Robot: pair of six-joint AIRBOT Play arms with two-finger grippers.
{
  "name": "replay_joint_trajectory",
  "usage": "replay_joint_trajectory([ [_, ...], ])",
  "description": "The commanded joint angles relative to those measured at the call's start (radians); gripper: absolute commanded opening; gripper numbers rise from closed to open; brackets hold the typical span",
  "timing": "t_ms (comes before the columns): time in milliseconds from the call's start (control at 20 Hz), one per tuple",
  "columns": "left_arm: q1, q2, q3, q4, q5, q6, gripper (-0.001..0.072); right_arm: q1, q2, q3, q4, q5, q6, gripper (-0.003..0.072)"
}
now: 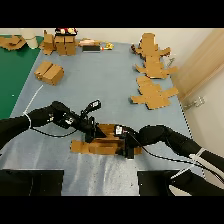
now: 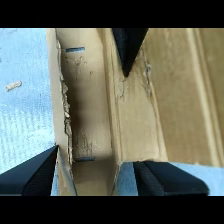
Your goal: Fold the box.
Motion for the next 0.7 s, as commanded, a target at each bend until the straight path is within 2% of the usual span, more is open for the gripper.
replay_joint_trajectory([
  [0, 0.001, 0.000, 0.000, 0.000, 0.000, 0.000, 0.0014, -0.001, -0.002, 0.001, 0.003, -0.002, -0.003, 0.0715],
  [250, 0.001, 0.000, 0.000, 0.000, 0.000, 0.000, 0.0015, -0.001, -0.002, 0.001, 0.005, -0.117, -0.003, 0.0714],
  [650, 0.001, 0.000, 0.000, 0.000, 0.000, 0.000, 0.0014, 0.003, -0.017, 0.001, 0.017, -0.075, -0.003, 0.0715],
])
